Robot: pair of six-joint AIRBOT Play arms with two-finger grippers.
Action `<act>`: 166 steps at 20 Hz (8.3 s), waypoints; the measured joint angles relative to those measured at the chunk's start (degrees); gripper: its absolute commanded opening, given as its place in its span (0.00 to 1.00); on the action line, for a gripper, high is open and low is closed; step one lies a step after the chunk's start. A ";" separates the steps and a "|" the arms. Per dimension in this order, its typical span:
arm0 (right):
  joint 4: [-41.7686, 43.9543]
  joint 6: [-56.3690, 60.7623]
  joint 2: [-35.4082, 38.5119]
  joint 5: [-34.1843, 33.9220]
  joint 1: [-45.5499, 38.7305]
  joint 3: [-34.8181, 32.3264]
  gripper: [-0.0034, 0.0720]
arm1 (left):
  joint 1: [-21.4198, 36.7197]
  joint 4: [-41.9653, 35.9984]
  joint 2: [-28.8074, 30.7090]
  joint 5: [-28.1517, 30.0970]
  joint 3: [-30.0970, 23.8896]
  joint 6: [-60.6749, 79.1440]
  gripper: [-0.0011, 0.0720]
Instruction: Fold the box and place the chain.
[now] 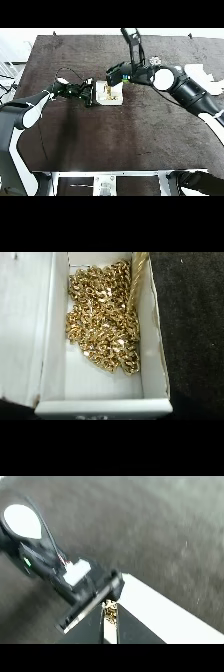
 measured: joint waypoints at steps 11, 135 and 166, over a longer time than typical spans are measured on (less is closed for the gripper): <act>-0.31 -0.07 -9.86 -13.33 -0.76 -9.73 0.55 | 0.00 0.00 -0.02 0.00 0.00 0.00 0.66; 26.99 -58.84 -32.28 32.94 -14.03 17.16 0.46 | -0.13 -0.04 -0.02 -0.37 -0.02 0.24 0.66; 39.19 -59.63 -37.86 33.53 -17.53 15.02 0.06 | -0.07 -0.09 -0.04 0.09 -0.02 0.11 0.66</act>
